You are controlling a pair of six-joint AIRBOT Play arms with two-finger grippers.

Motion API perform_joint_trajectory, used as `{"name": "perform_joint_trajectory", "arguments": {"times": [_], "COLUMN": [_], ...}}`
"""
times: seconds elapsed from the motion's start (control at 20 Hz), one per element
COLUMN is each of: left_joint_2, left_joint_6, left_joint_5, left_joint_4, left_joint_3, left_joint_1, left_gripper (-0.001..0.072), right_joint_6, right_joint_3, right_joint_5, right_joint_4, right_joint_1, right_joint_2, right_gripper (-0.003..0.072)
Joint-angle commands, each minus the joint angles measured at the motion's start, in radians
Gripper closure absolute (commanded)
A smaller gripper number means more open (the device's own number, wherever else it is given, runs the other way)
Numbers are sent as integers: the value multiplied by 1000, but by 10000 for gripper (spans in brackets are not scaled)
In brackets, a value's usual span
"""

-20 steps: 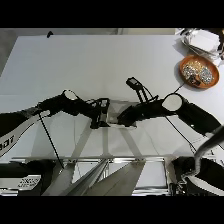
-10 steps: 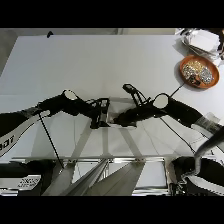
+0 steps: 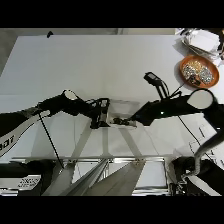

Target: Fold the box and place the chain.

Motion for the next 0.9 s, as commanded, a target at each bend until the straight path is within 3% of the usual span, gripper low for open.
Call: {"name": "perform_joint_trajectory", "arguments": {"times": [0.0,0.1,0.3,0.55,0.85], "left_joint_2": [0,0,0,0,0], "left_joint_6": [0,0,0,0,0], "left_joint_5": [0,0,0,0,0], "left_joint_4": [0,0,0,0,0], "left_joint_3": [1,1,1,1,1], "left_joint_1": [0,0,0,0,0], "left_gripper": [366,366,366,366,366], "right_joint_6": [245,323,330,380,416], "right_joint_3": [0,0,0,0,-1], "right_joint_5": [60,41,3,-39,-100], "right_joint_4": [-378,-505,-529,-587,-598], "right_joint_1": [-114,-154,-161,-161,-161], "right_joint_2": [80,61,-61,-246,-303], "right_gripper": [425,412,344,345,345]}}
